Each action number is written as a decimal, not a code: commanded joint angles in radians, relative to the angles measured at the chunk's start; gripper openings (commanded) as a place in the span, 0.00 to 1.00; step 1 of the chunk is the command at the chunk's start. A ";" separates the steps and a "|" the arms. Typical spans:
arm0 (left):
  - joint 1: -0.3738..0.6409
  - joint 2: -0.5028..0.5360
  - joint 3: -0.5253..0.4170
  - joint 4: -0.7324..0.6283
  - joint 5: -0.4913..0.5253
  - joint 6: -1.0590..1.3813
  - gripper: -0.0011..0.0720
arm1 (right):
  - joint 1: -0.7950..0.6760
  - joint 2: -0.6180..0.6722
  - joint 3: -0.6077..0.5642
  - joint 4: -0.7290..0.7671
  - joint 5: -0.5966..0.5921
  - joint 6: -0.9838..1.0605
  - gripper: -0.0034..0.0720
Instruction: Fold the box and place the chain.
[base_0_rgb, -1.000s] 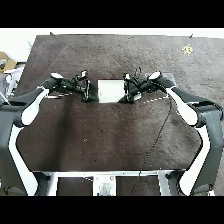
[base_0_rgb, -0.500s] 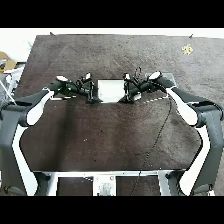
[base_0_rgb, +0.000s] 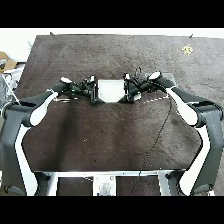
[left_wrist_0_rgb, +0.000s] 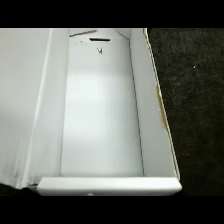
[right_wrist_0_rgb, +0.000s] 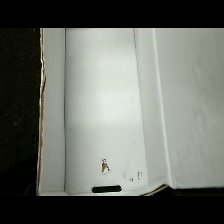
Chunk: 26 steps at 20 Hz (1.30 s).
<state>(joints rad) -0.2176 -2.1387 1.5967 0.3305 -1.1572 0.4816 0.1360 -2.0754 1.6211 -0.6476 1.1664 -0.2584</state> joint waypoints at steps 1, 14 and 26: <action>-0.002 -0.005 0.000 -0.004 0.008 0.010 1.00 | 0.000 -0.001 0.000 0.000 0.000 0.000 0.72; -0.002 -0.005 0.000 -0.027 -0.014 0.010 0.99 | 0.000 -0.001 0.000 0.000 0.000 0.000 0.72; -0.001 -0.005 0.000 -0.023 0.012 0.009 0.10 | 0.000 -0.001 0.000 0.000 0.000 0.000 0.72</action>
<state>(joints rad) -0.2188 -2.1437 1.5967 0.3084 -1.1568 0.4911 0.1360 -2.0758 1.6211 -0.6476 1.1664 -0.2584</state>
